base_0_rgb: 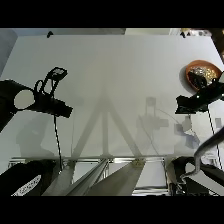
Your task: Fold the box and place the chain.
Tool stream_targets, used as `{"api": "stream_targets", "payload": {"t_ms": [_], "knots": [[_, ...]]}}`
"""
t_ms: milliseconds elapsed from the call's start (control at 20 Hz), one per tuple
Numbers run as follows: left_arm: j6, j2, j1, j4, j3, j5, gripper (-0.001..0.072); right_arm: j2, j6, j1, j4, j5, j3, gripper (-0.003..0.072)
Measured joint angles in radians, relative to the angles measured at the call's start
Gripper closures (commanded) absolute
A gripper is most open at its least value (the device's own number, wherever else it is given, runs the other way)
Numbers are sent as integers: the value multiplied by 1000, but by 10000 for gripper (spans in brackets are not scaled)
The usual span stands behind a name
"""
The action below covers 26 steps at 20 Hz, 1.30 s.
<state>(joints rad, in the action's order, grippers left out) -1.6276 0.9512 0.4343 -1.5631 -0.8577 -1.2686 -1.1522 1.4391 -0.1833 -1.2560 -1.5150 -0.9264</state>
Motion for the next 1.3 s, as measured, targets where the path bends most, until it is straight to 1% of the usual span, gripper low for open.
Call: {"api": "stream_targets", "payload": {"t_ms": [400,650,800,950,1000,1050,1100,1150,1300], "knots": [[0,0,0,0,0,0,700,0,0,0,-1,2,0,667],[0,0,0,0,0,0,700,0,-5,-1,-54,64,0,667],[0,0,0,0,0,0,700,0,12,-2,-206,149,0,667],[0,0,0,0,0,0,700,0,80,-5,-456,203,0,667],[0,0,0,0,0,0,701,0,101,-16,-542,214,0,637],[0,0,0,0,0,0,700,0,117,-36,-615,226,0,498],[0,0,0,0,0,0,700,0,129,-64,-666,237,0,274],[0,0,0,0,0,0,701,0,134,-100,-707,246,0,209],[0,0,0,0,0,0,700,0,135,-256,-784,268,0,209]]}}
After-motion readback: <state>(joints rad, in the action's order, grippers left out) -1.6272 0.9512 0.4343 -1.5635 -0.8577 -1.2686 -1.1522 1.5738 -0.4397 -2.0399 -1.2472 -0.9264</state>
